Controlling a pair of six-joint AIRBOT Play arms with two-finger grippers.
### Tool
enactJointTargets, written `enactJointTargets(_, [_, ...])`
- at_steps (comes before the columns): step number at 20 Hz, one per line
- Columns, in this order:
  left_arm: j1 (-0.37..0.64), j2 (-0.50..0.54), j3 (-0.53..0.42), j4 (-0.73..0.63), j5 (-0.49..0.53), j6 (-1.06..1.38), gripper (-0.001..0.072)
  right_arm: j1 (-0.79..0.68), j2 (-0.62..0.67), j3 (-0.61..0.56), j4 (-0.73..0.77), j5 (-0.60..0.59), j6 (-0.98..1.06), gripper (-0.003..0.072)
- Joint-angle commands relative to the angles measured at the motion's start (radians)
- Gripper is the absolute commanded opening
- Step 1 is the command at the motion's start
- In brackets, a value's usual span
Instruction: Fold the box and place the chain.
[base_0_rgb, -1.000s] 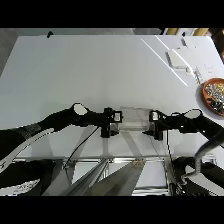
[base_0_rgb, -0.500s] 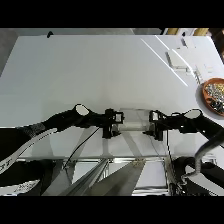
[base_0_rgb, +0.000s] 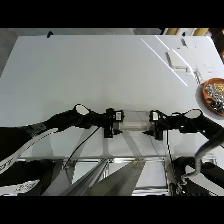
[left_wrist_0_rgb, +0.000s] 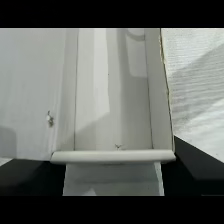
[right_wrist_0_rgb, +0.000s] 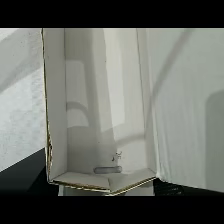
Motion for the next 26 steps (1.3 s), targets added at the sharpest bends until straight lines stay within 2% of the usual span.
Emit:
enactJointTargets(1, [-0.001,-0.003,0.001,-0.01,0.002,0.0,0.0263,0.0,0.0,0.001,0.001,0.0,0.0,0.0413])
enactJointTargets(21, [-0.002,-0.003,0.001,-0.01,0.001,0.0,0.0275,0.0,0.0,0.001,0.017,0.006,0.001,0.0413])
enactJointTargets(23, [-0.001,-0.003,0.001,-0.01,0.001,0.0,0.0275,0.0,0.001,0.001,-0.002,0.023,0.126,0.0414])
enactJointTargets(24, [-0.002,-0.003,0.001,-0.01,0.001,0.0,0.0275,0.0,0.001,0.001,-0.031,0.021,0.138,0.045])
enactJointTargets(25, [-0.002,-0.003,0.0,-0.01,0.001,0.0,0.0275,0.0,0.006,0.001,-0.062,0.017,0.14,0.0595])
enactJointTargets(26, [-0.002,-0.003,0.001,-0.01,0.001,0.0,0.0275,0.0,0.02,0.001,-0.087,0.018,0.145,0.0704])
